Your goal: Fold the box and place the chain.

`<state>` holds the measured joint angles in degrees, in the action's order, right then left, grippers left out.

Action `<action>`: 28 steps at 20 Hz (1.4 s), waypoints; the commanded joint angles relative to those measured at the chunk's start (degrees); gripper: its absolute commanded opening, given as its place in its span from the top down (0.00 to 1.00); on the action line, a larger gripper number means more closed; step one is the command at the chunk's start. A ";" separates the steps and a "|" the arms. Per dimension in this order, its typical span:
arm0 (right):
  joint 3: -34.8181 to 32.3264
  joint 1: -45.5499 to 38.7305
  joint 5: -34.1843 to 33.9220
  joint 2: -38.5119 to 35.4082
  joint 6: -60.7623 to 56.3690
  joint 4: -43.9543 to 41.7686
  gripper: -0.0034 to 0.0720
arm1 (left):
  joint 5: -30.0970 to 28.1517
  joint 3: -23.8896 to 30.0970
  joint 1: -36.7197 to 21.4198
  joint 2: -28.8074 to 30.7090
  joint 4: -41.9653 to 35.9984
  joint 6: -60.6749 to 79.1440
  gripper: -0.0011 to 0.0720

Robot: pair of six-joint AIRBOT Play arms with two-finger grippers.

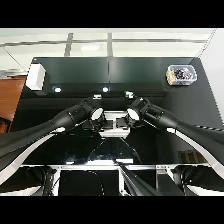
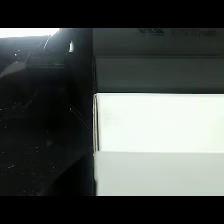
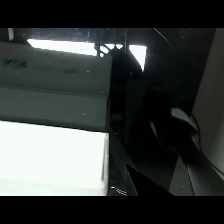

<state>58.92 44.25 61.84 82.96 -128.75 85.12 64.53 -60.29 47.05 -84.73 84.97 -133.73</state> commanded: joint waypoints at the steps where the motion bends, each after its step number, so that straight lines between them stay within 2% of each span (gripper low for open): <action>1: 0.17 0.15 1.66 1.29 -1.99 -1.16 0.55 | 0.02 0.00 -0.07 -0.04 0.04 -0.02 0.95; 2: 0.17 0.15 1.49 1.66 -1.92 -1.53 0.64 | 0.04 0.00 -0.07 -0.04 0.04 -0.02 0.95; 3: 0.17 0.33 1.22 1.66 -1.86 -1.46 0.93 | 0.07 0.00 -0.07 -0.02 0.04 -0.02 0.95; 9: 0.17 0.31 0.92 1.62 -1.79 -1.53 0.93 | 0.02 0.00 -0.07 -0.04 0.04 -0.02 0.95; 11: 0.17 0.28 0.94 1.60 -1.92 -1.60 0.68 | 0.02 0.00 -0.07 -0.04 0.04 -0.02 0.95; 12: 0.17 0.28 0.92 1.60 -1.90 -1.57 0.74 | 0.02 0.00 -0.07 -0.04 0.04 -0.02 0.95; 13: 0.17 0.31 0.96 1.60 -1.92 -1.53 0.94 | 0.02 0.00 -0.07 -0.04 0.04 -0.02 0.95; 16: 0.17 0.28 0.98 1.51 -1.90 -1.46 0.94 | 0.04 0.00 -0.07 -0.04 0.04 -0.02 0.95; 17: 0.17 0.28 0.96 1.31 -1.90 -1.44 0.94 | 0.04 0.00 -0.07 -0.04 0.04 -0.02 0.95; 18: 0.20 0.28 0.90 0.87 -1.92 -0.94 0.87 | 0.04 0.00 -0.07 -0.04 0.04 -0.02 0.95; 19: 0.26 0.28 0.92 0.31 -1.90 -0.31 0.60 | 0.04 0.00 -0.07 -0.04 0.04 -0.02 0.95; 20: 0.44 0.26 0.98 -0.48 -1.81 0.33 0.52 | 0.02 0.00 -0.07 -0.04 0.04 -0.02 0.95; 25: 1.73 0.13 4.74 -9.62 1.97 2.67 0.52 | 0.04 0.00 -0.07 -0.02 0.04 -0.02 0.95; 28: 2.49 -2.05 7.93 -19.67 4.81 12.04 0.52 | 0.15 0.00 -0.07 -0.02 0.04 -0.02 0.95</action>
<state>60.80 43.59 66.81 70.91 -126.69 89.58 64.60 -60.29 47.05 -84.73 85.01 -133.73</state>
